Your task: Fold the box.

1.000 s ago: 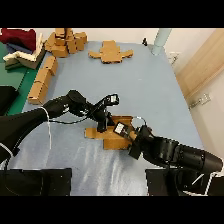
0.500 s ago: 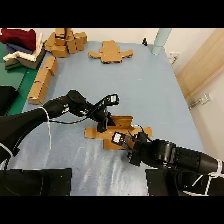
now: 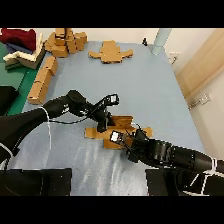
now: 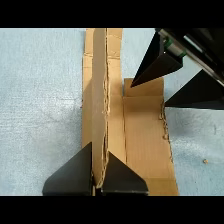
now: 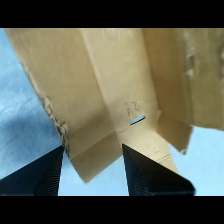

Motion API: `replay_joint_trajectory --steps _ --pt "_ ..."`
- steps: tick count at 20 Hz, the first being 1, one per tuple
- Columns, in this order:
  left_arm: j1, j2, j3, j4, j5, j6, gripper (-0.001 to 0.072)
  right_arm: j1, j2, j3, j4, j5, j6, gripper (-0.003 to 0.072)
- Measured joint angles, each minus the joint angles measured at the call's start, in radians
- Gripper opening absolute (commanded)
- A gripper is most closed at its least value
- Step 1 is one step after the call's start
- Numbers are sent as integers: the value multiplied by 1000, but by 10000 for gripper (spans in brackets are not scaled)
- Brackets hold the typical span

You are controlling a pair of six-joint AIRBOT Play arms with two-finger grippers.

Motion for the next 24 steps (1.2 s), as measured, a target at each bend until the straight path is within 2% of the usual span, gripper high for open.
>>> replay_joint_trajectory --steps 10,17,18,19,24 --pt "0 0 0 0 0 0 14 0 45 42 -15 -8 32 548" --pt "0 0 0 0 0 0 13 0 56 45 -112 -11 113 548" --pt "0 0 0 0 0 0 14 0 57 45 -101 -15 119 545" --pt "0 0 0 0 0 0 14 0 57 43 -80 -23 118 502" --pt "0 0 0 0 0 0 14 28 57 -14 29 -37 50 520"
